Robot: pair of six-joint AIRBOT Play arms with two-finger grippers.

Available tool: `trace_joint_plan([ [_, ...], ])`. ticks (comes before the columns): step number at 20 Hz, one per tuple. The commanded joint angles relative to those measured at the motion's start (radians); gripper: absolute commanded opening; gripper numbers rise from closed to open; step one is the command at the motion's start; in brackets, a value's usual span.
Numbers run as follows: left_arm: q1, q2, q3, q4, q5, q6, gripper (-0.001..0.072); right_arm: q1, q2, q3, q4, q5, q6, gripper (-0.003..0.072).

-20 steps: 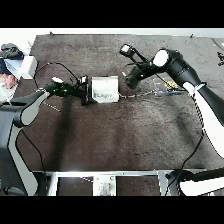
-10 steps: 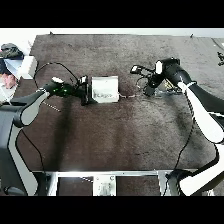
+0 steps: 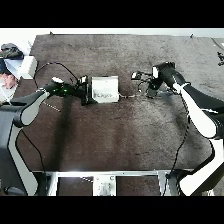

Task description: Fold the box and place the chain.

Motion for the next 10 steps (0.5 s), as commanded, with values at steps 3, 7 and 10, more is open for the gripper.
trace_joint_plan([
  [3, 0.001, 0.0, 0.0, 0.0, 0.0, 0.0, 0.0466, 0.001, -0.027, 0.003, -0.018, 0.007, -0.008, 0.0007],
  [7, 0.001, 0.0, 0.0, 0.0, 0.0, 0.0, 0.0466, 0.026, 0.043, 0.068, 0.044, 0.1, -0.004, -0.0021],
  [10, 0.001, 0.0, 0.0, 0.0, 0.0, 0.0, 0.0466, 0.073, 0.185, 0.105, 0.129, 0.109, -0.004, -0.0021],
])
